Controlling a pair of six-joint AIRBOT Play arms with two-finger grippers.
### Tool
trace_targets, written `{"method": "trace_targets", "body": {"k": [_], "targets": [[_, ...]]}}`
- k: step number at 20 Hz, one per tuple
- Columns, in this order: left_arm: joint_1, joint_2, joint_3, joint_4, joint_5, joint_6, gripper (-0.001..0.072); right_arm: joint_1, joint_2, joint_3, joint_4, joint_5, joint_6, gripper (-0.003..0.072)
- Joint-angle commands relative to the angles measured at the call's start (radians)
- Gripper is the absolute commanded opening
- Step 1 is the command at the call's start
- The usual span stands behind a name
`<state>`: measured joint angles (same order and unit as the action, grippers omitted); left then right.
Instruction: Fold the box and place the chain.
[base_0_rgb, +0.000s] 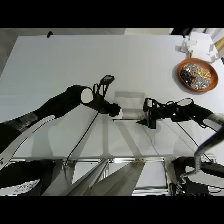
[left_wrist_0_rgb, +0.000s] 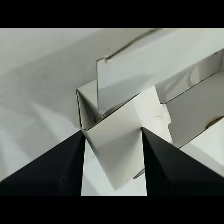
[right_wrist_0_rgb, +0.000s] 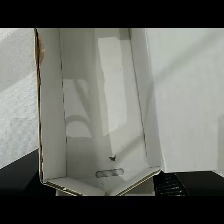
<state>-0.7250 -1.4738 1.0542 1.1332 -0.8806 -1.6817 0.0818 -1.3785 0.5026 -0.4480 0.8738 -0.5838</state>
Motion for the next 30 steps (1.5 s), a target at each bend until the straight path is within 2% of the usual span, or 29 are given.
{"method": "trace_targets", "body": {"k": [1,7,12,13,19,23,30], "targets": [[-0.036,-0.052,0.097,0.126,-0.141,-0.175,0.0341,0.000,0.001,0.000,0.000,0.001,0.000,0.0415],[-0.081,-0.159,0.209,0.137,-0.232,-0.418,0.0340,0.000,0.001,0.000,0.000,0.001,0.000,0.0415],[-0.092,-0.176,0.220,0.166,-0.231,-0.585,0.0327,0.000,0.001,0.000,0.000,0.002,0.000,0.0415],[-0.090,-0.176,0.224,0.170,-0.232,-0.602,0.0282,0.000,0.001,0.000,0.000,0.002,0.000,0.0415],[-0.061,-0.181,0.272,0.188,-0.242,-0.623,0.0272,0.000,0.001,0.000,0.000,0.001,0.000,0.0415],[-0.075,-0.233,0.284,0.233,-0.316,-0.621,0.0272,0.000,0.001,0.000,0.000,0.002,0.000,0.0415],[-0.103,-0.262,0.289,0.245,-0.286,-0.624,0.0267,0.000,0.001,0.000,0.000,0.002,0.000,0.0415]]}}
